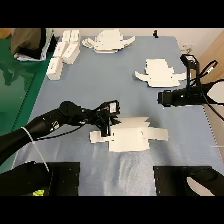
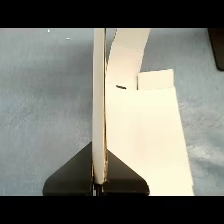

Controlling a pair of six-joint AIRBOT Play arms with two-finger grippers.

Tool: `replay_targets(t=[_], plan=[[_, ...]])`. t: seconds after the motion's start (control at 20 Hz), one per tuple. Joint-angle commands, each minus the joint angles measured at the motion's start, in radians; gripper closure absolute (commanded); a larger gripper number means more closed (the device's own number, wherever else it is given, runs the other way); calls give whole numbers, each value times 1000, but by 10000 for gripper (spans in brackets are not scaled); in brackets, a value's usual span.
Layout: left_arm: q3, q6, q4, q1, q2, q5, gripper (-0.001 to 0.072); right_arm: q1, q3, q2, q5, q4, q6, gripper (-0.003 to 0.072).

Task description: Fold the box.

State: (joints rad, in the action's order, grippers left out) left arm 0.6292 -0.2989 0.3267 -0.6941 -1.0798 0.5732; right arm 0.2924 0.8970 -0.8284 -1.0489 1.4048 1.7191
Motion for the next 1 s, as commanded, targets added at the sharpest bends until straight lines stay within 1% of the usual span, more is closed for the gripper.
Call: replay_targets(t=[0.0, 0.05, 0.1, 0.15, 0.2, 0.25, 0.35, 0.45, 0.55, 0.7, 0.85, 0.95], plan=[[-40, -87, -9, -60, 14, -114, 696, 0, 5, -30, 37, -39, 12, 468], [-47, -88, -9, -61, 14, -129, 696, 0, 5, -37, 36, -66, 12, 469], [-53, -98, -9, -60, 14, -137, 696, 1, 5, -43, 25, -111, 10, 498], [-60, -105, -9, -60, 14, -158, 696, 2, 5, -48, -2, -148, 7, 629], [-66, -105, -9, -60, 14, -173, 696, 7, 5, -51, -49, -154, 8, 679], [-69, -106, -9, -60, 12, -180, 695, 17, -7, -51, -92, -144, 10, 685], [-69, -106, -9, -60, -2, -181, 694, 34, -61, -49, -135, -144, 26, 685], [-68, -119, -9, -58, -23, -184, 694, 54, -132, -43, -134, -135, 71, 685], [-60, -135, -9, -48, -24, -210, 693, 65, -192, -29, -104, -129, 122, 685], [-31, -134, -17, -10, -24, -164, 694, 65, -264, -19, -79, -171, 124, 685], [-21, -131, -20, -9, -24, -128, 693, 65, -333, -20, 22, -171, 124, 685], [-20, -131, -20, -9, -24, -111, 693, 64, -349, -22, 74, -155, 124, 685]])
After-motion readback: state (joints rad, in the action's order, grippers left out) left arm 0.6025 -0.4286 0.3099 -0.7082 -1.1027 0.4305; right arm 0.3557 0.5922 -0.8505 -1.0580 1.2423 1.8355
